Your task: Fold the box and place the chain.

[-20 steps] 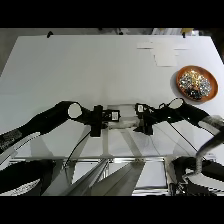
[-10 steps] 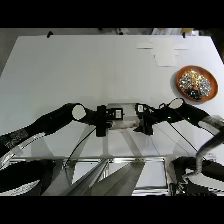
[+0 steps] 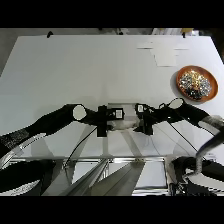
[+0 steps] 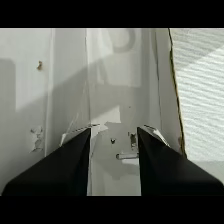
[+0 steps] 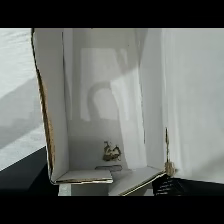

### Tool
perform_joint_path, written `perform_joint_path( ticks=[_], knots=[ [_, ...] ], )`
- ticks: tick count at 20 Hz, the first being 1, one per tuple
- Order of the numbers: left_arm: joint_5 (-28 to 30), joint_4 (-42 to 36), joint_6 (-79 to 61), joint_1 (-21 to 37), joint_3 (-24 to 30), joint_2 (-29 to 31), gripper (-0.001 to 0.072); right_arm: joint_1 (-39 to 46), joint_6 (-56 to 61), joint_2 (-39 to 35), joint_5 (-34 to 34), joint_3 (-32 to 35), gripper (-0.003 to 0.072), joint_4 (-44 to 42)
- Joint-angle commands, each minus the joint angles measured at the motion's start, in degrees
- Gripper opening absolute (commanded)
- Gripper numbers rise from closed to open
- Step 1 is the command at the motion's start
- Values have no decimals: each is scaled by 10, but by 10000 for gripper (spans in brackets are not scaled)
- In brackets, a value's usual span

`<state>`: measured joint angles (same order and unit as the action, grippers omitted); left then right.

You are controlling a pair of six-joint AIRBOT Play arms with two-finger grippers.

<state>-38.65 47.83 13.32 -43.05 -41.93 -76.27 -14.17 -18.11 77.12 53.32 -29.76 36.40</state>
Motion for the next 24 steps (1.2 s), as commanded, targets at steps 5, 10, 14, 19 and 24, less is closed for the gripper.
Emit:
perform_joint_path(
  ticks=[5,10,14,19,24],
  knots=[
    [-78,34,58,17,0,61,9,0,0,0,0,0,400,0],
    [-150,119,299,88,0,159,3,0,0,0,0,0,400,0],
    [-177,216,636,176,1,156,4,0,0,0,0,0,400,0],
    [-164,143,716,204,24,79,7,0,0,0,0,0,400,0],
    [-165,65,704,185,24,8,8,0,0,0,0,0,400,0]
  ],
)
